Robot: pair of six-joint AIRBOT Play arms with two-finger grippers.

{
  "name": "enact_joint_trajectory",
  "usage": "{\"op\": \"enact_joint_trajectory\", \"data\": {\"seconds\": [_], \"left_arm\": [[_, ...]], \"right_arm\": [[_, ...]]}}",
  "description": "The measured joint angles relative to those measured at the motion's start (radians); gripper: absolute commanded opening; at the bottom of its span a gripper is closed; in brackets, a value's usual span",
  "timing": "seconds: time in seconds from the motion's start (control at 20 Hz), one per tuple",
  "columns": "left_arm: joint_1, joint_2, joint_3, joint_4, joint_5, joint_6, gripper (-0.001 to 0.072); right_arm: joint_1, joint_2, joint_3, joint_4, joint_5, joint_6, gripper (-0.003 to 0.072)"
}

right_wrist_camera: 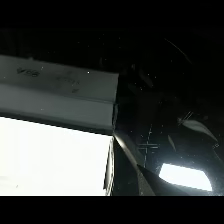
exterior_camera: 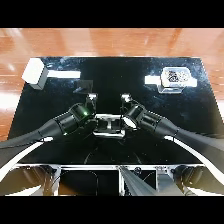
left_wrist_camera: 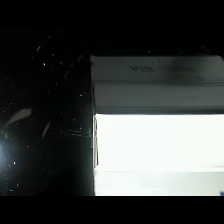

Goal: Fold the box and place the chain.

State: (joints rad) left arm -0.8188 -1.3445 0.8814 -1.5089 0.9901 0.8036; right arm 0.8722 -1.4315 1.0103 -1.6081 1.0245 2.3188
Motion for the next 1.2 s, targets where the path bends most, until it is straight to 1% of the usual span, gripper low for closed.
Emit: {"op": "enact_joint_trajectory", "data": {"seconds": [1.2], "left_arm": [[0.0,0.0,0.0,-0.01,0.0,0.0,0.002]], "right_arm": [[-0.018,-0.032,0.0,0.009,-0.003,-0.037,0.049]]}}
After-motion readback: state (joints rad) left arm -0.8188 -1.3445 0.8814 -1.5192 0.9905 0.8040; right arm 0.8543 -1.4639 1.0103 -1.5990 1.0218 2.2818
